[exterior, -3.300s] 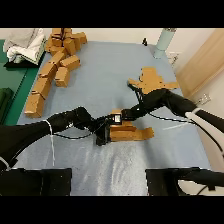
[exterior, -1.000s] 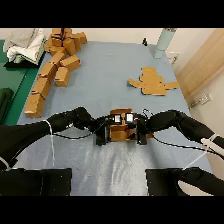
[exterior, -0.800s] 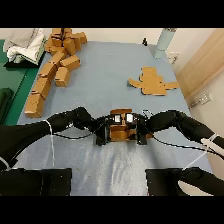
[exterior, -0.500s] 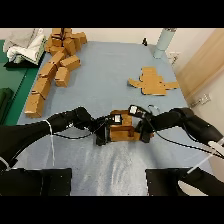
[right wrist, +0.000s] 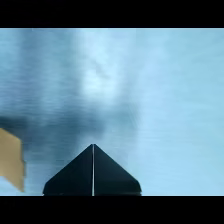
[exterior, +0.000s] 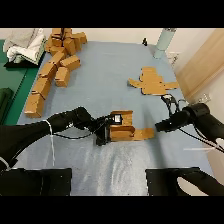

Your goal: Fold the box.

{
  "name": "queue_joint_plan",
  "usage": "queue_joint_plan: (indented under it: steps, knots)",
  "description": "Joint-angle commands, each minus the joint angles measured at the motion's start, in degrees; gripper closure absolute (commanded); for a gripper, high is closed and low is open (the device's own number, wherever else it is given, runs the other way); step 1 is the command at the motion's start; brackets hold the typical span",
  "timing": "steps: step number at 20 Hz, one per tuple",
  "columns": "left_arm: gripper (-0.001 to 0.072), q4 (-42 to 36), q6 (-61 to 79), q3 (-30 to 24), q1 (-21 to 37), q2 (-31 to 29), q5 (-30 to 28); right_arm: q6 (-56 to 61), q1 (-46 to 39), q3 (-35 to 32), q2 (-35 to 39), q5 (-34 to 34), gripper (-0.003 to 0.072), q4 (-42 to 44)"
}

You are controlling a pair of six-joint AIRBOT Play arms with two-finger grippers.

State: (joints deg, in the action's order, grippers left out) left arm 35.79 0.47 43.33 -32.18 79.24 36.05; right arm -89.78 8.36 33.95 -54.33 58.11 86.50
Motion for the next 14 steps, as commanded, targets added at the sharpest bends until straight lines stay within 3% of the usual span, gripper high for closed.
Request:
queue_joint_plan:
  steps: [1,4,14]
  knots:
    - [0.0313,0.00,0.04,0.07,0.02,-0.04,0.00,-9.18,-2.21,-1.42,-6.21,-2.29,0.0680,20.92]
    - [0.0314,0.00,0.02,0.07,0.02,-0.04,0.00,-14.99,-0.52,-1.22,-7.15,-2.71,0.0681,30.12]
    - [0.0314,0.00,0.02,0.07,0.02,-0.04,0.00,-15.02,5.29,0.85,-0.66,0.90,0.0659,32.68]
